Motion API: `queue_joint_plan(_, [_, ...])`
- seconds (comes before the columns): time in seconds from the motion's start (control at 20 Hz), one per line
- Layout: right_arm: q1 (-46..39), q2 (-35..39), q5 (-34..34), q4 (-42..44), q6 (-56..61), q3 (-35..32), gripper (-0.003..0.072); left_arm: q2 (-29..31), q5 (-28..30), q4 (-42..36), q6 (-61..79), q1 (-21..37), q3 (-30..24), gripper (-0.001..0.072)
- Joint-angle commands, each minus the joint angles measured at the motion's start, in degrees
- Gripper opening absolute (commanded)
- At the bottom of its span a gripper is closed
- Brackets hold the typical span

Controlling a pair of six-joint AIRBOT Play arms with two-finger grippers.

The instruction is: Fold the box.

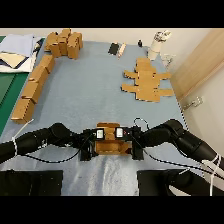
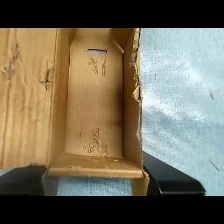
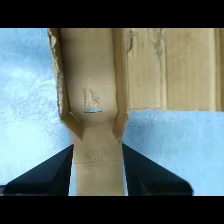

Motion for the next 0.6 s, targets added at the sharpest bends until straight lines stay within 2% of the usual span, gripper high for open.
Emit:
queue_joint_plan(0.0, [0.0, -1.5, 0.9, 2.5, -0.6, 0.0, 0.0589, 0.0, -0.1, 0.0, 0.0, 0.0, 0.0, 0.0438])
queue_joint_plan(0.2, [0.1, -4.9, 5.3, 4.7, -2.8, 0.0, 0.0584, 0.0, 0.0, 0.0, 0.1, 0.0, 0.0, 0.0438])
queue_joint_plan(0.3, [0.1, -5.0, 5.3, 7.0, -3.1, 0.0, 0.056, 0.0, 0.0, 0.0, 0.0, 0.0, 0.0, 0.0438])
queue_joint_plan(0.4, [1.3, -5.0, 3.3, 8.2, -3.1, 0.0, 0.0242, 0.0, 0.0, 0.0, 0.1, 0.0, 0.0, 0.0438])
queue_joint_plan(0.5, [3.0, -5.1, 2.7, 8.2, -3.1, 0.0, 0.0185, 0.0, 0.0, 0.0, 0.1, 0.0, 0.0, 0.0438])
queue_joint_plan(0.55, [3.3, -5.1, 2.8, 8.2, -3.1, 0.0, 0.0111, 0.0, 0.0, 0.0, 0.1, 0.0, 0.0, 0.0438])
